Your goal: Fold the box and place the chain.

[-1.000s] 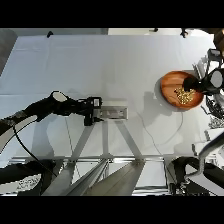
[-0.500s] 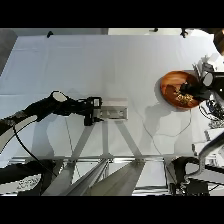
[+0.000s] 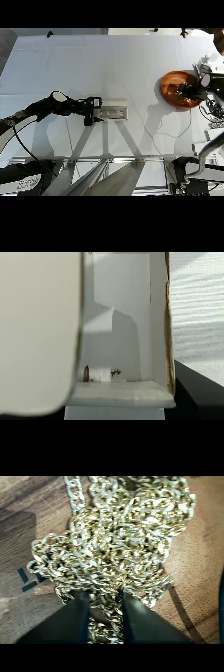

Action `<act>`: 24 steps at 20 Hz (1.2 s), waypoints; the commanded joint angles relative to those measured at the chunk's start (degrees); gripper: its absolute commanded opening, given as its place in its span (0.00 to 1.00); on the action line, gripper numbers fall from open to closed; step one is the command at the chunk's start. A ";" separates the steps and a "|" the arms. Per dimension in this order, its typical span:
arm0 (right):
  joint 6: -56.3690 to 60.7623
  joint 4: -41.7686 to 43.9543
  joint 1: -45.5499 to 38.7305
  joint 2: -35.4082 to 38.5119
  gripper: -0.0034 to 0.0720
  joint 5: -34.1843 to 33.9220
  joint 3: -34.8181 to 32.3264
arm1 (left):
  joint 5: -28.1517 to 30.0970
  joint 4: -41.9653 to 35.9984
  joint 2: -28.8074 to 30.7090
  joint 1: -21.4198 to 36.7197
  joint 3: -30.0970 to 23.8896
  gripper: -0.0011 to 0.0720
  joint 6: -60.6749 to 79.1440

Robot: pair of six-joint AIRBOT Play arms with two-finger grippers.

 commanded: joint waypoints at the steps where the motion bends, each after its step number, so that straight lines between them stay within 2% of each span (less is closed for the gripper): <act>1: 0.00 0.66 -0.02 -0.13 0.23 0.46 -0.02 | 0.02 0.02 -0.04 0.02 0.00 0.61 0.02; 2: 0.00 0.63 -0.02 -0.13 0.10 0.79 -0.02 | 0.02 0.02 -0.04 0.02 0.00 0.61 0.02; 3: -0.04 0.61 -0.02 -0.09 0.06 1.31 -0.02 | 0.02 0.02 -0.04 0.02 0.00 0.61 0.02; 9: -9.25 0.44 0.55 4.02 0.05 7.10 -0.02 | 0.04 0.02 -0.04 0.02 0.00 0.61 0.02; 15: -22.99 0.59 4.00 18.34 0.05 16.15 -0.02 | 0.02 0.02 -0.02 0.02 0.00 0.61 0.02; 17: -24.70 0.66 6.67 23.96 0.05 19.17 -0.04 | 0.02 0.02 -0.04 0.02 0.00 0.61 0.02; 21: -24.37 3.72 14.91 34.10 0.05 20.72 -0.04 | 0.02 0.02 -0.04 0.02 0.00 0.61 0.02; 24: -23.21 7.06 21.86 38.03 0.05 22.32 -0.04 | 0.02 0.02 -0.04 0.02 0.00 0.61 0.02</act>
